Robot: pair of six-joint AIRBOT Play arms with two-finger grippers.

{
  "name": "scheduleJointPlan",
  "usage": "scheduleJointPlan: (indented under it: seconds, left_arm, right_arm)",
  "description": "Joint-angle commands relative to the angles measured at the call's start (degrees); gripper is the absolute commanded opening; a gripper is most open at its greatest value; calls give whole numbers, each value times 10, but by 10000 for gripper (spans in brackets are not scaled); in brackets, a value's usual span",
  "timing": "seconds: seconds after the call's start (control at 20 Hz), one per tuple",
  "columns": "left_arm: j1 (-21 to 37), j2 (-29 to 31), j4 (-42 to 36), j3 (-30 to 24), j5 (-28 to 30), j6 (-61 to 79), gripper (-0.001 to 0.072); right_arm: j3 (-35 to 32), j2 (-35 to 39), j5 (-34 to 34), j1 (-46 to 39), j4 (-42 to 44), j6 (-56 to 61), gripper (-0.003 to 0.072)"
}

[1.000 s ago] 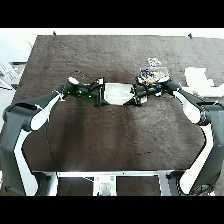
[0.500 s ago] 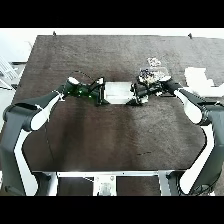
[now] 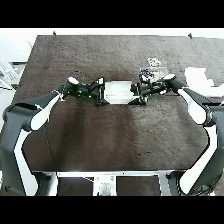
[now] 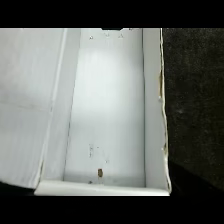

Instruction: Fold the box and place the chain.

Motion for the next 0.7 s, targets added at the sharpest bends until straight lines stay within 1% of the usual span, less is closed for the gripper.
scheduleJointPlan:
  seconds: [0.0,0.1,0.3,0.35,0.45,0.5,0.55,0.6,0.65]
  left_arm:
    - [0,0,2,0,-2,-1,620]
    - [0,0,2,0,-2,-1,619]
    - [0,0,2,0,-2,-1,619]
    - [0,0,2,0,-2,-1,620]
    - [0,0,2,0,-2,-1,620]
    - [0,0,2,0,-2,-1,620]
    - [0,0,2,0,-2,-1,620]
    - [0,0,2,0,-2,-1,619]
    - [0,0,2,0,-2,-1,620]
  right_arm:
    - [0,25,10,-4,-43,20,720]
    - [0,42,6,-14,-69,31,720]
    - [0,68,5,-58,-71,40,720]
    - [0,75,5,-70,-70,44,720]
    - [0,82,16,-83,-40,69,720]
    - [0,85,30,-82,-17,86,633]
    - [0,85,52,-78,7,92,366]
    - [0,85,80,-70,31,92,24]
    - [0,85,90,-61,48,94,13]
